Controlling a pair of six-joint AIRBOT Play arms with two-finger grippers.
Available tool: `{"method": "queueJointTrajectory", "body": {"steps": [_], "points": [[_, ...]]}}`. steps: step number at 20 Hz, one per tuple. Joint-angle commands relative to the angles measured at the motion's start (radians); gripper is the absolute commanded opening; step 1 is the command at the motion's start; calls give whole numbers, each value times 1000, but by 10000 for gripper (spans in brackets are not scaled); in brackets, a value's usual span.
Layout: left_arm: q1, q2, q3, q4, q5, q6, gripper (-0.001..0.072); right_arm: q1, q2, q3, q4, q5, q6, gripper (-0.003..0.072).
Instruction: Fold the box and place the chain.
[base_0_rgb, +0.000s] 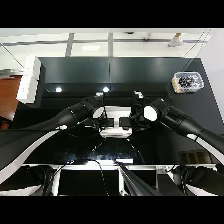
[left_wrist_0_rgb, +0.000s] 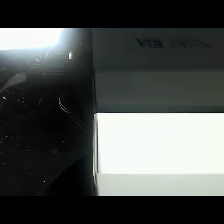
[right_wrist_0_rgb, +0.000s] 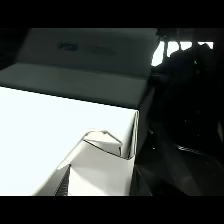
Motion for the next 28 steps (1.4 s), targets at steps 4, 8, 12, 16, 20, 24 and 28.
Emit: {"method": "queueJointTrajectory", "body": {"steps": [4,8,12,16,20,24,28], "points": [[0,-1,0,0,-1,0,32,47,-60,52,-55,37,27,427],[0,-1,0,0,-1,0,32,70,-89,72,-103,60,61,423],[0,-1,0,0,-1,0,31,70,-90,76,-111,61,61,330],[0,-1,0,0,-1,0,32,70,-101,77,-110,69,62,330],[0,-1,0,0,0,0,32,70,-117,92,-113,88,70,302],[0,-1,0,0,-1,0,32,70,-148,115,-129,136,76,301],[0,-1,0,0,-1,1,32,70,-159,115,-130,135,85,240]]}}
